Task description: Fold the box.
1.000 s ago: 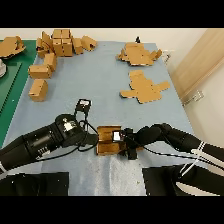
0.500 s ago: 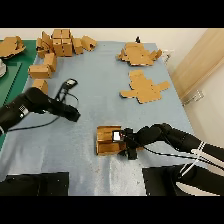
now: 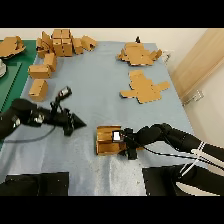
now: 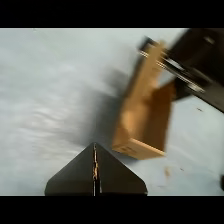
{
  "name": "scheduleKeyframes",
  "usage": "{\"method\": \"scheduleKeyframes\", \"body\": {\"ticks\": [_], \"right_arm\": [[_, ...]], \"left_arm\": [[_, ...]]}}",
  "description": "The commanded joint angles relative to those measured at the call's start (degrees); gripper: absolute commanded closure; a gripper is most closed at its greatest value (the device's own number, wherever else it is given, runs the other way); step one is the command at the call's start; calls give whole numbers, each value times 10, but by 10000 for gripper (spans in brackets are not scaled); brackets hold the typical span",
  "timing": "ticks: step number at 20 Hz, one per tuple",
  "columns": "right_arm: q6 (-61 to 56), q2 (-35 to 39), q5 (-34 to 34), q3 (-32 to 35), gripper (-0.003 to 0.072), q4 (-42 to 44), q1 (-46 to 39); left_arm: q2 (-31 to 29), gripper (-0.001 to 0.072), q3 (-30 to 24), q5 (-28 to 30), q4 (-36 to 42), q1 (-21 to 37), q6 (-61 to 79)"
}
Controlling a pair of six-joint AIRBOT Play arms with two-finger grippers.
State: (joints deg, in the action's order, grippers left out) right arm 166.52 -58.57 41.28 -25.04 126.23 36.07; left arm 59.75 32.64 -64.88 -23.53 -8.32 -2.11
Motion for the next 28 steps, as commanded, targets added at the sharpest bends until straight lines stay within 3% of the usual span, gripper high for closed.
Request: {"method": "scheduleKeyframes", "body": {"ticks": [1,3,5,8,9,10,11,18,26,27,28], "right_arm": [[0,0,-2,0,174,0,0],[0,0,-2,0,175,0,0],[0,0,-2,0,174,0,0],[0,0,-2,0,174,0,0],[0,0,-2,0,174,0,0],[0,0,-2,0,174,0,0],[0,0,-3,0,175,-1,0],[0,0,-3,0,174,0,0],[0,0,-3,0,174,0,0],[0,0,-3,0,175,0,0],[0,0,-3,0,174,0,0]], "left_arm": [[-115,700,-125,5,-12,-43,-9],[-186,699,-178,53,-27,-58,15],[-231,698,-195,137,-53,-65,16],[-238,665,-195,204,-53,-88,17],[-231,359,-195,219,-51,-104,16],[-220,103,-195,236,-47,-120,12],[-207,38,-195,251,-42,-137,10],[-108,39,-195,294,8,-221,12],[-108,49,-182,323,3,-220,14],[-108,123,-181,322,-5,-220,29],[-108,434,-178,308,-7,-220,70]]}}
